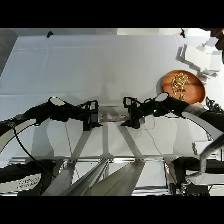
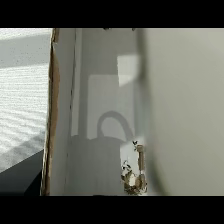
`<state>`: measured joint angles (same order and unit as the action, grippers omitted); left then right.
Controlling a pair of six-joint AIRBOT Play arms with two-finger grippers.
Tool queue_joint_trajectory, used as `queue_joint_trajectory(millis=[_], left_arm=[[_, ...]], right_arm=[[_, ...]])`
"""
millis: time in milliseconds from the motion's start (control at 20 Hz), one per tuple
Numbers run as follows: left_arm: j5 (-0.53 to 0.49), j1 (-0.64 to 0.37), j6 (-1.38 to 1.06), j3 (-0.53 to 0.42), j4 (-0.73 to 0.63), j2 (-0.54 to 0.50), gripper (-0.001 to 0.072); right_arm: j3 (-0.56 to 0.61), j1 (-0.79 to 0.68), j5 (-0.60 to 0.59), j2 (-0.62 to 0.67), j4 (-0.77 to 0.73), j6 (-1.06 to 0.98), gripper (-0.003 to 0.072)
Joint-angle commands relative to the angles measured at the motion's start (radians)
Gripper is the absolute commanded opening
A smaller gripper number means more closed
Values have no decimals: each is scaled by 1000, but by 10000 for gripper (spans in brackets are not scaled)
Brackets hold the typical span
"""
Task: Fold the box and place the chain.
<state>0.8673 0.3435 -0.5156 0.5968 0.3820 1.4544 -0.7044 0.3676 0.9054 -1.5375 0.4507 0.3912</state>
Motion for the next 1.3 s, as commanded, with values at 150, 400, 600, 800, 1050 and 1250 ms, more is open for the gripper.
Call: queue_joint_trajectory(millis=[150, 400, 600, 800, 1050, 1250], left_arm=[[0, 1, 0, 0, 0, 0, 314], [0, 1, 0, 0, 0, 0, 314], [0, 1, 0, 0, 0, 0, 314], [0, 1, 0, 0, 0, 0, 314], [0, 1, 0, 0, 0, 0, 314], [0, 1, 0, 0, 0, 0, 314]], right_arm=[[0, 0, 0, 4, -3, -8, 711], [0, 0, 0, 73, 182, -217, 710], [0, 0, 6, 181, 330, -393, 707], [0, 0, 72, 289, 442, -455, 699], [0, 0, 95, 411, 478, -515, 193], [0, 0, 77, 423, 256, -515, 9]])
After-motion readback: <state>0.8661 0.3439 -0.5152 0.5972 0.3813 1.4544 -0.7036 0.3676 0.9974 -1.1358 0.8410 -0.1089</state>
